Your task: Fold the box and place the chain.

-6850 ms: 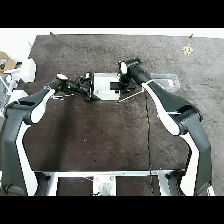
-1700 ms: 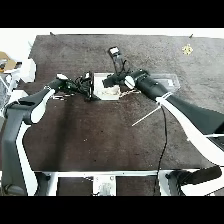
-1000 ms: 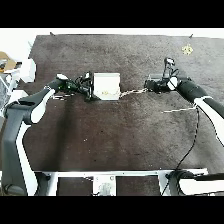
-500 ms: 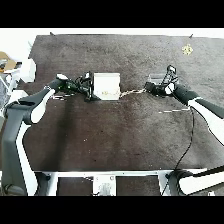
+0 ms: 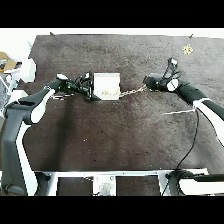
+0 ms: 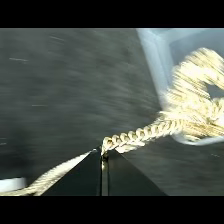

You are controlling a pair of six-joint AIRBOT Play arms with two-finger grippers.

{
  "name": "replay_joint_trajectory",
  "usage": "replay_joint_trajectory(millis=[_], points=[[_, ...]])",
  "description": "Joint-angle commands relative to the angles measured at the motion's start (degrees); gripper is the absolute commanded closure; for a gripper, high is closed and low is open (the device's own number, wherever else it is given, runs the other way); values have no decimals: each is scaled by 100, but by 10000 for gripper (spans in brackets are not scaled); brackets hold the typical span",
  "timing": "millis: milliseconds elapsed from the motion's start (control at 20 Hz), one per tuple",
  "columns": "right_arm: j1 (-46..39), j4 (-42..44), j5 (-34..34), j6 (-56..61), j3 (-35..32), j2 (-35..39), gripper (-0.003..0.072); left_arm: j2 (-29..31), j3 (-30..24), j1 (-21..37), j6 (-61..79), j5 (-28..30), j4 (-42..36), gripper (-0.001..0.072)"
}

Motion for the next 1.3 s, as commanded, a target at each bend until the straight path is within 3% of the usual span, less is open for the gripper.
replay_joint_trajectory(millis=[0, 200, 400, 600, 750, 900, 1100, 1150, 1200, 1250], points=[[457, 20, 72, -321, 173, 955, 685, -2, -2, 0, 0, 2, 0, 352], [1521, -409, -507, -501, 979, 1471, 685, -2, -2, 0, 0, 2, 0, 352], [2319, -914, -970, -498, 1698, 1331, 685, -2, -2, 2, 0, 2, 0, 352], [2605, -975, -1259, -466, 1864, 1005, 685, -2, -2, 2, 0, 2, 0, 352], [2623, -920, -844, -260, 1851, 625, 685, -2, -2, 2, 0, 2, 0, 352], [2691, -922, 81, -83, 1845, 129, 685, -2, -2, 0, 0, 2, 0, 352], [2824, -901, 566, 229, 1843, -739, 682, -2, -2, 2, 0, 2, 0, 352], [2822, -905, 802, 238, 1840, -922, 517, -2, -2, 0, 0, 2, 0, 352], [2804, -957, 1019, 234, 1840, -1012, 416, -2, -2, 2, 0, 2, 0, 352], [2776, -1119, 1235, 236, 1840, -1036, 460, -2, -2, 0, 0, 2, 0, 352]])
